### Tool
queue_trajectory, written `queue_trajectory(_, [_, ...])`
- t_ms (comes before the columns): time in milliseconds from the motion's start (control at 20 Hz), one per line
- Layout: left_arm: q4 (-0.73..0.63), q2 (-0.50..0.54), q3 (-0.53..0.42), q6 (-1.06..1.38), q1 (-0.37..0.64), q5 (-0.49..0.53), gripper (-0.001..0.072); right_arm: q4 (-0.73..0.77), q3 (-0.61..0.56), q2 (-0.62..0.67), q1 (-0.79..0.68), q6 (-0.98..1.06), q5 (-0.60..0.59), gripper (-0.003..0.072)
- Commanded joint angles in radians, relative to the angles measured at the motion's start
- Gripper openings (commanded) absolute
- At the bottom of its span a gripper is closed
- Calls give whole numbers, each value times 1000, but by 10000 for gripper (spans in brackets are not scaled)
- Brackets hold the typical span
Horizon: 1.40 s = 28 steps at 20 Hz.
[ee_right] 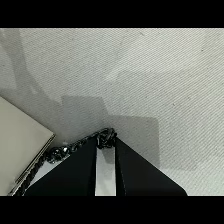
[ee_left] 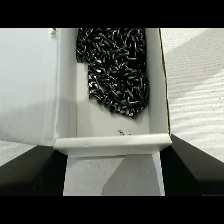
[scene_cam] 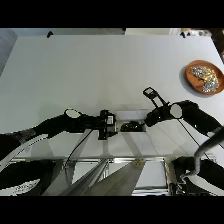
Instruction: Fold the box and place the chain.
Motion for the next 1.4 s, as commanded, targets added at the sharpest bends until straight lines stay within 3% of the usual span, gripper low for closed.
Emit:
queue_trajectory(0, [0,0,0,0,1,0,135,-5,0,9,1,7,43,17])
queue_trajectory(200, [0,0,0,0,1,0,135,-8,2,102,1,63,121,17])
queue_trajectory(500, [0,0,0,0,1,0,135,5,4,362,1,106,263,17])
queue_trajectory(750, [0,0,0,0,1,0,135,129,150,496,1,98,430,17])
queue_trajectory(950, [0,1,0,0,1,0,135,347,322,492,1,8,432,17])
queue_trajectory(1100, [0,0,0,0,1,0,135,517,345,461,22,-74,395,17])
queue_trajectory(1350, [0,0,0,0,1,0,135,468,345,276,206,-99,314,17])
